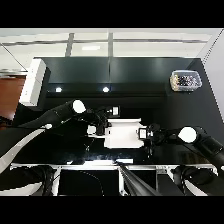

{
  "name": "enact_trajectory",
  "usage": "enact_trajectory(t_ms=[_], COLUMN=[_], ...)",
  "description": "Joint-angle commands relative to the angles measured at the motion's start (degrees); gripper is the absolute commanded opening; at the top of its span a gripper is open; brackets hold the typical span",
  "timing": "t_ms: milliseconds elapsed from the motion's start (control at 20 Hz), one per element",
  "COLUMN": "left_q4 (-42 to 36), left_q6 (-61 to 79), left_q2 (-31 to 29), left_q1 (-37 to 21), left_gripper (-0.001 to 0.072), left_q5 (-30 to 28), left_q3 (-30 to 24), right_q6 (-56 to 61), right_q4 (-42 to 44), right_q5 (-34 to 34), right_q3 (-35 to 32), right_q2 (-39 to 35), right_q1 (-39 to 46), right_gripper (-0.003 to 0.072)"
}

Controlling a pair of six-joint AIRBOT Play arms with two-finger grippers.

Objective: Fold the box and place the chain.

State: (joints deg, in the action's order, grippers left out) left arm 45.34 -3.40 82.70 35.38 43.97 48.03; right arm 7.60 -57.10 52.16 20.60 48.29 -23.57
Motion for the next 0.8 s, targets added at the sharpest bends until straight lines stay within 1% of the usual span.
enact_trajectory(t_ms=[0, 100, 200, 300, 350, 450, 500, 600, 750], left_q4=[-0.7, -0.6, -0.6, -0.6, -0.6, -0.6, -0.6, -0.6, -0.6], left_q6=[0.0, 0.0, 0.0, 0.0, 0.0, 0.0, 0.0, 0.0, 0.0], left_q2=[0.0, 0.0, 0.0, 0.0, 0.0, 0.0, 0.0, 0.0, 0.0], left_q1=[0.0, 0.0, 0.0, 0.0, 0.0, 0.0, 0.0, 0.0, 0.0], left_gripper=[0.0032, 0.0032, 0.0032, 0.0032, 0.0032, 0.0033, 0.0032, 0.0032, 0.0032], left_q5=[0.2, 0.2, 0.2, 0.2, 0.2, 0.3, 0.4, 1.1, 1.3], left_q3=[0.0, 0.0, 0.0, 0.0, 0.0, 0.0, 0.0, 0.0, 0.0], right_q6=[-0.9, -1.0, -1.0, -1.0, -0.9, 0.5, 2.7, 8.2, 9.4], right_q4=[0.7, 2.1, 5.1, 7.8, 8.1, 7.5, 6.1, 0.6, 0.1], right_q5=[-1.6, -4.5, -8.3, -10.6, -10.4, -5.7, -3.6, -0.8, -2.1], right_q3=[0.0, 0.0, 0.0, 0.0, 0.0, 1.5, 2.7, 5.2, 8.0], right_q2=[2.4, 3.5, 4.1, 4.3, 4.3, 4.2, 4.1, 4.0, 4.0], right_q1=[-1.7, -3.1, -4.1, -4.4, -4.4, -4.2, -4.2, -4.1, -2.3], right_gripper=[0.0713, 0.0712, 0.0713, 0.0712, 0.0712, 0.0712, 0.0712, 0.0712, 0.0712])
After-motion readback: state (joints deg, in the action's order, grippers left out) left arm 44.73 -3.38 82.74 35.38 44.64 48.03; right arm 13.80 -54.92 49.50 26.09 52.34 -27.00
